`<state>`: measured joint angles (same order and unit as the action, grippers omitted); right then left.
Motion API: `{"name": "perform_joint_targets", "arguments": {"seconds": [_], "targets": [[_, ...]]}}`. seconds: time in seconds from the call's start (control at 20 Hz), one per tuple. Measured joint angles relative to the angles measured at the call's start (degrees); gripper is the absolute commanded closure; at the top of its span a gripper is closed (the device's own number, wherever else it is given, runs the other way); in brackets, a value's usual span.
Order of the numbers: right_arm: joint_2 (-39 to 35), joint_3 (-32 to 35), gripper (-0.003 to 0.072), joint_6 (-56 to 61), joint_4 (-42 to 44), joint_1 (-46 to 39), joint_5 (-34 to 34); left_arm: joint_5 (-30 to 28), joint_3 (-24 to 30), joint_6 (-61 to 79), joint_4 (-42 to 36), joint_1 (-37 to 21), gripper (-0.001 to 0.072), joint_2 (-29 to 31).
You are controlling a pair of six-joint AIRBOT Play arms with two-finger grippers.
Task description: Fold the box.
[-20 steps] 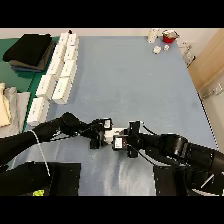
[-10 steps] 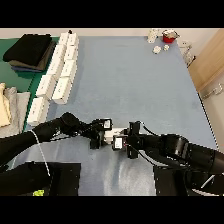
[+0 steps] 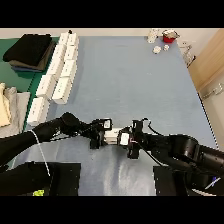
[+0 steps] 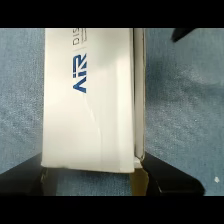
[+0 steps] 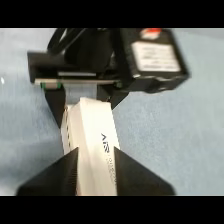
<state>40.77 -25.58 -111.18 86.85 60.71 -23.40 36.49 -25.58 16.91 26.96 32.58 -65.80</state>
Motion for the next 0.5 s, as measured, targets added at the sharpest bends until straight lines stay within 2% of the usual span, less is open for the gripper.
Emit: {"name": "perform_joint_targets", "arguments": {"seconds": [0.05,0.3,0.5], "targets": [[-0.9,0.4,0.0683,3.1,0.8,-0.3,0.7,0.0,0.0,0.0,0.0,0.0,0.0189,0.0],[-1.3,6.4,0.0683,20.5,4.5,-1.7,12.4,0.0,0.0,0.0,0.0,0.0,0.0188,0.0],[1.7,9.5,0.0683,27.7,7.1,-2.1,19.9,0.0,0.0,0.0,0.0,0.0,0.0189,0.0]]}}
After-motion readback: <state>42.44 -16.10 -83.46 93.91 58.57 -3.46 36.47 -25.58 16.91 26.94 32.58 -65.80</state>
